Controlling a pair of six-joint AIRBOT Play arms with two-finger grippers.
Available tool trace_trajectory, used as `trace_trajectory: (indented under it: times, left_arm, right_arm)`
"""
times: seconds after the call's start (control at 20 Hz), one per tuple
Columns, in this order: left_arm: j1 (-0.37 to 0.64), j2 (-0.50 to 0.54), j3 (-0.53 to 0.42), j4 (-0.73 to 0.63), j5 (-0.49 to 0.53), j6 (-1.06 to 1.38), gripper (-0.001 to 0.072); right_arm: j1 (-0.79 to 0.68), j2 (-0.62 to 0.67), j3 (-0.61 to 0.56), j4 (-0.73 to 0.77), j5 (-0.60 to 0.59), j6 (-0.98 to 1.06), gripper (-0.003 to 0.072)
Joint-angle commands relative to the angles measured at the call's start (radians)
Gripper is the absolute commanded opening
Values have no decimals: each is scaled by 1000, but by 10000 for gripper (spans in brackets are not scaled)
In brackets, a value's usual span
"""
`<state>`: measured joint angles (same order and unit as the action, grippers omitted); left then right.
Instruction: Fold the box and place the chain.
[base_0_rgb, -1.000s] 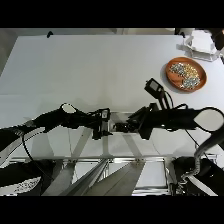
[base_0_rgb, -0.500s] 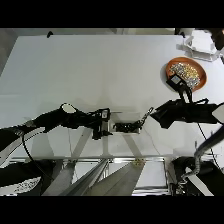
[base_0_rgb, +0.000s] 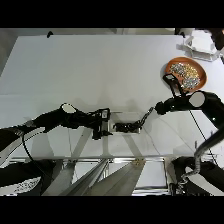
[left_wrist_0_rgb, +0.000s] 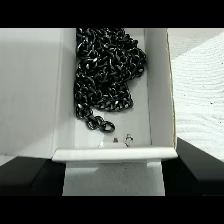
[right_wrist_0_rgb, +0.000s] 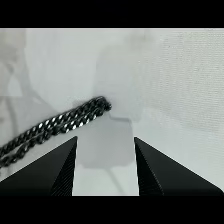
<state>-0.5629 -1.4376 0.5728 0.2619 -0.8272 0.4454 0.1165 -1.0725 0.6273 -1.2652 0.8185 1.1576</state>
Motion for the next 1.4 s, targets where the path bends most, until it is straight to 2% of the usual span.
trace_trajectory:
  times: [0.0, 0.35, 0.8, 0.9, 1.35]
  left_arm:
    - [0, 0, 1, 0, 0, 0, 132]
    - [0, 0, 1, 0, 0, 0, 132]
    - [0, 0, 1, 0, 0, 0, 132]
    - [0, 0, 1, 0, 0, 0, 132]
    - [0, 0, 1, 0, 0, 0, 132]
  right_arm:
    - [42, -43, 0, -26, -84, 19, 401]
    - [69, -122, 0, -66, -72, 51, 365]
    - [69, -124, 0, -39, -135, 51, 332]
    - [70, -125, 0, -32, -133, 50, 299]
    - [84, -148, -14, -37, -119, 51, 294]
